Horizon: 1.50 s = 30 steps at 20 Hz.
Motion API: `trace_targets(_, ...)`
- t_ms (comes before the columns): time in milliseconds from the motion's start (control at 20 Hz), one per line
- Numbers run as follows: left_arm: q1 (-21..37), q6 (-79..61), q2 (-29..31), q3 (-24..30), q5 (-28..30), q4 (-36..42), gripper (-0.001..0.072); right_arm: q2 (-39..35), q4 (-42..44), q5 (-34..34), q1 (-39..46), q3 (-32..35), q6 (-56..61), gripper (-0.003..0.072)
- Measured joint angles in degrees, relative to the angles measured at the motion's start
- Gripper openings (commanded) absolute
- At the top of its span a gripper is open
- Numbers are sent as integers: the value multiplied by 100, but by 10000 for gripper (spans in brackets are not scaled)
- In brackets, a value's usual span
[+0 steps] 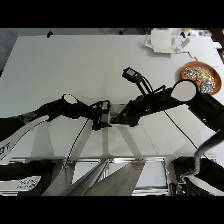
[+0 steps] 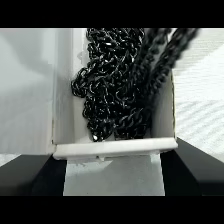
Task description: Fold the box and place the chain.
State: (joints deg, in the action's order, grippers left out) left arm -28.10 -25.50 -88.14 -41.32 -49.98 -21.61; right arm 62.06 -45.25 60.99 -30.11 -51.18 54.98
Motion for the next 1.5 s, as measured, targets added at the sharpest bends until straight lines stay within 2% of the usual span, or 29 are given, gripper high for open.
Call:
trace_targets(200, 0, 0, 0, 0, 0, 0, 136, 68, -74, -435, -11, 306, -85, 32)
trace_targets(300, 0, 0, 0, 0, 0, 0, 136, 81, -74, -546, -11, 369, -208, 236)
trace_targets(350, 0, 0, -2, 0, 0, 0, 136, 83, -70, -588, -11, 367, -264, 273)
trace_targets(450, 0, 0, 0, 0, 0, 0, 136, 87, -98, -555, -11, 240, -439, 268)
trace_targets(500, 0, 0, 0, 0, 0, 0, 136, 87, -109, -483, -11, 118, -570, 229)
trace_targets(550, 0, 0, -2, 0, 0, 0, 136, 87, -127, -400, -11, -24, -710, 156)
trace_targets(800, 0, 0, 0, 0, 0, 0, 136, 131, -636, -474, 52, -638, -1200, 39)
trace_targets(1100, 0, 0, 0, 0, 0, 0, 136, 885, -1064, -498, 520, -800, -1436, 39)
trace_targets(1500, 0, 0, -2, 0, 0, -2, 136, 1906, -719, 566, 662, -1399, -1985, 41)
